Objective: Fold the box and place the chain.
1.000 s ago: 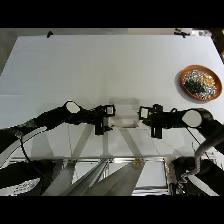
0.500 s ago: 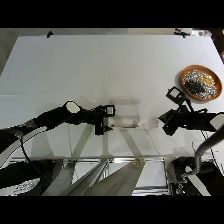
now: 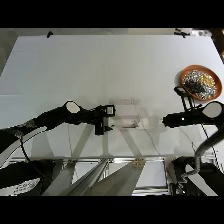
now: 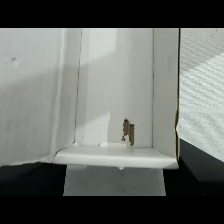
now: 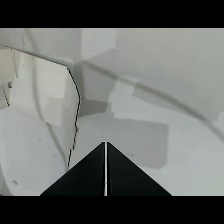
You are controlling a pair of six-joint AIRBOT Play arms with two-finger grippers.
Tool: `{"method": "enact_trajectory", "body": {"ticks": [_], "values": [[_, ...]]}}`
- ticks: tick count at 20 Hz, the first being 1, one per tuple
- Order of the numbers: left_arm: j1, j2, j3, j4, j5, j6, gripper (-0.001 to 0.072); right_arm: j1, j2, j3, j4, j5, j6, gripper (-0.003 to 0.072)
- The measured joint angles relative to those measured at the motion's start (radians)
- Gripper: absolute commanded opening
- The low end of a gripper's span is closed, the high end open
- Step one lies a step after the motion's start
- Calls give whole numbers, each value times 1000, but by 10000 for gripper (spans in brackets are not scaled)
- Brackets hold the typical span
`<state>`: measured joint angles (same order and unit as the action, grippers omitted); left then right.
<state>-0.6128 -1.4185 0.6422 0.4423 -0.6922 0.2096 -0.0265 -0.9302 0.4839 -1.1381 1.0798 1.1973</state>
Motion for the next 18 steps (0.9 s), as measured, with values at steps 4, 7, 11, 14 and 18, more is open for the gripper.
{"method": "enact_trajectory", "body": {"ticks": [4, 7, 11, 14, 18], "values": [[0, 0, 0, 0, 0, 0, 372, 57, -121, 0, 87, -40, -33, 13], [0, 0, 0, 0, 0, 0, 372, 85, -160, 0, 158, -72, -67, 13], [0, 0, 0, 0, 0, 0, 372, 97, -177, 0, 217, -90, -98, 12], [0, 0, 0, 0, 0, 0, 372, 100, -181, 0, 293, -79, -141, 13], [0, 0, 0, 0, 0, 0, 372, 101, -182, 0, 391, -47, -198, 120]]}}
